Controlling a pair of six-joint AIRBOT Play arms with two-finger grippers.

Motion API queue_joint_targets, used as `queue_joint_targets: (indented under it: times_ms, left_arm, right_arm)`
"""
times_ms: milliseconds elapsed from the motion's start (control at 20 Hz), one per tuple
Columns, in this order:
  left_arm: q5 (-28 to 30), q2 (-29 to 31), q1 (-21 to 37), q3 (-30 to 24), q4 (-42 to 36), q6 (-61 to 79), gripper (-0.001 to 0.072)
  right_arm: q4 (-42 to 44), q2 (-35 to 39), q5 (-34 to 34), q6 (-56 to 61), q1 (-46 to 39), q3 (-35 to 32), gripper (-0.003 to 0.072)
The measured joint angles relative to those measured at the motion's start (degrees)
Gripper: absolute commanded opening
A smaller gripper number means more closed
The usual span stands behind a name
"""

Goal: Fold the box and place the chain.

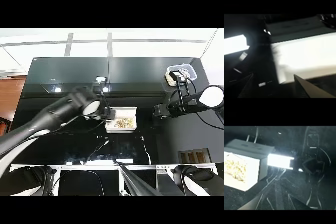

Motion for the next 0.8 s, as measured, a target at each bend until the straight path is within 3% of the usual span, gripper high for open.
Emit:
queue_joint_targets:
  times_ms: [100,200,350,450,550,600,800]
  left_arm:
    - [-0.1,5.2,3.8,-5.1,2.7,0.6,0.0583]
    - [3.1,9.5,10.6,-12.7,0.3,0.4,0.0583]
    - [13.1,12.6,22.5,-25.5,-18.6,10.9,0.0584]
    - [18.2,13.0,28.8,-31.8,-34.8,28.4,0.0585]
    - [19.5,12.9,32.3,-35.1,-46.9,48.9,0.0590]
    - [19.1,12.8,33.2,-36.3,-51.5,60.8,0.0720]
    - [17.6,12.6,31.6,-38.0,-60.3,100.8,0.0720]
  right_arm:
    - [0.0,0.0,-0.3,0.0,0.0,0.0,0.0375]
    - [-0.1,0.0,-0.7,0.0,0.0,0.0,0.0375]
    - [0.0,0.0,-1.4,0.0,0.0,0.0,0.0375]
    - [-0.1,0.0,-1.6,0.0,0.0,0.0,0.0375]
    - [0.0,0.0,-1.7,0.0,0.0,0.0,0.0375]
    - [-0.1,0.0,-1.8,0.0,0.0,0.0,0.0375]
    - [0.0,0.0,-1.6,0.1,0.0,0.0,0.0375]
